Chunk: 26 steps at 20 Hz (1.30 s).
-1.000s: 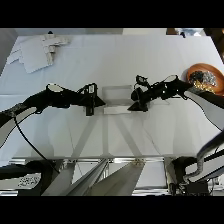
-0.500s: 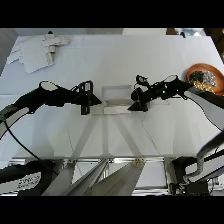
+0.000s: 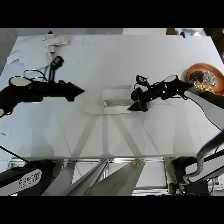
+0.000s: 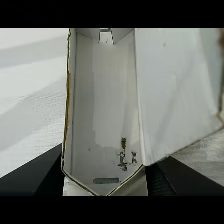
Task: Fold the box and place the chain.
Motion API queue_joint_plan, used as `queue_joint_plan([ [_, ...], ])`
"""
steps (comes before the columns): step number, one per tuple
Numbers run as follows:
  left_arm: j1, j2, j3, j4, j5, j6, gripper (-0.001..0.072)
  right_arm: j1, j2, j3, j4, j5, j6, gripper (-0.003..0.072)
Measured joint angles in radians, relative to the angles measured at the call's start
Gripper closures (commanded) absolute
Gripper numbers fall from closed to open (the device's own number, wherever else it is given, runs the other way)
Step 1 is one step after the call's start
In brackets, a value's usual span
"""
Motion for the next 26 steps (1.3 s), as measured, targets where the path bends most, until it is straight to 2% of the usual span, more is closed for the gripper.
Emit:
queue_joint_plan([
  [5, 0.024, 0.004, 0.0, 0.153, -0.046, -0.313, 0.07, 0.0, 0.0, 0.0, 0.0, 0.0, 0.0, 0.0281],
  [11, -0.045, -0.059, -0.001, 0.286, -0.052, -0.554, 0.07, 0.0, 0.0, 0.0, 0.0, 0.0, 0.0, 0.0281],
  [16, -0.114, -0.113, 0.0, 0.307, -0.034, -0.615, 0.07, 0.0, 0.0, 0.0, 0.0, 0.0, 0.0, 0.0281],
  [26, -0.153, -0.155, -0.008, 0.245, 0.02, -0.646, 0.0701, 0.0, 0.0, 0.0, 0.0, 0.0, 0.0, 0.0281],
])
